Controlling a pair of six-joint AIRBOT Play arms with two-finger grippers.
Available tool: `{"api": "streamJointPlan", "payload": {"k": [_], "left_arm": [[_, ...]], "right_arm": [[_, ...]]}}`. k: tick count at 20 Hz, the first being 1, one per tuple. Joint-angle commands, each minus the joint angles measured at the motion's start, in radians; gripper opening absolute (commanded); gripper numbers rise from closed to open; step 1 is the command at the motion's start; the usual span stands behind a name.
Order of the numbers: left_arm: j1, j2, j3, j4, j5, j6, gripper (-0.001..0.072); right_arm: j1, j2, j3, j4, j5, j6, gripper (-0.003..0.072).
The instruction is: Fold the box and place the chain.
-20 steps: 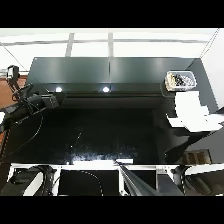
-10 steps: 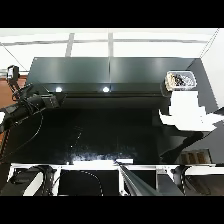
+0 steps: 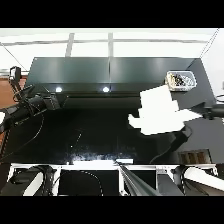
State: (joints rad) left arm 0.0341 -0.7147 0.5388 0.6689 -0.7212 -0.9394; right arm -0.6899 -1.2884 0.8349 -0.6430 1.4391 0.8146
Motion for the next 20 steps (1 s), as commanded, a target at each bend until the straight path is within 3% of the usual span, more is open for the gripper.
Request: {"api": "streamJointPlan", "payload": {"k": [1, 6, 9, 11, 14, 18, 20], "left_arm": [[-0.042, -0.004, -0.006, 0.000, -0.052, 0.000, 0.0708], [-0.234, -0.093, -0.006, -0.001, -0.027, 0.000, 0.0708], [-0.315, -0.209, -0.004, -0.001, 0.021, -0.095, 0.0707], [-0.323, -0.298, -0.003, -0.026, 0.023, -0.096, 0.0707], [-0.267, -0.411, -0.003, -0.243, 0.012, 0.003, 0.0708], [-0.214, -0.639, 0.048, -0.440, -0.344, 0.304, 0.0707], [-0.235, -0.738, 0.091, -0.448, -0.432, 0.396, 0.0707]], "right_arm": [[0.209, 0.148, -0.200, 0.229, -0.157, 0.016, 0.0013], [0.573, 0.398, -0.396, 0.305, -0.520, -0.097, 0.0013], [0.763, 0.466, -0.486, 0.348, -0.720, -0.196, 0.0013], [0.849, 0.466, -0.505, 0.347, -0.775, -0.203, 0.0013], [0.914, 0.466, -0.506, 0.347, -0.793, -0.203, 0.0014], [0.918, 0.466, -0.506, 0.347, -0.790, -0.202, 0.0014], [0.917, 0.466, -0.506, 0.347, -0.789, -0.202, 0.0014]]}}
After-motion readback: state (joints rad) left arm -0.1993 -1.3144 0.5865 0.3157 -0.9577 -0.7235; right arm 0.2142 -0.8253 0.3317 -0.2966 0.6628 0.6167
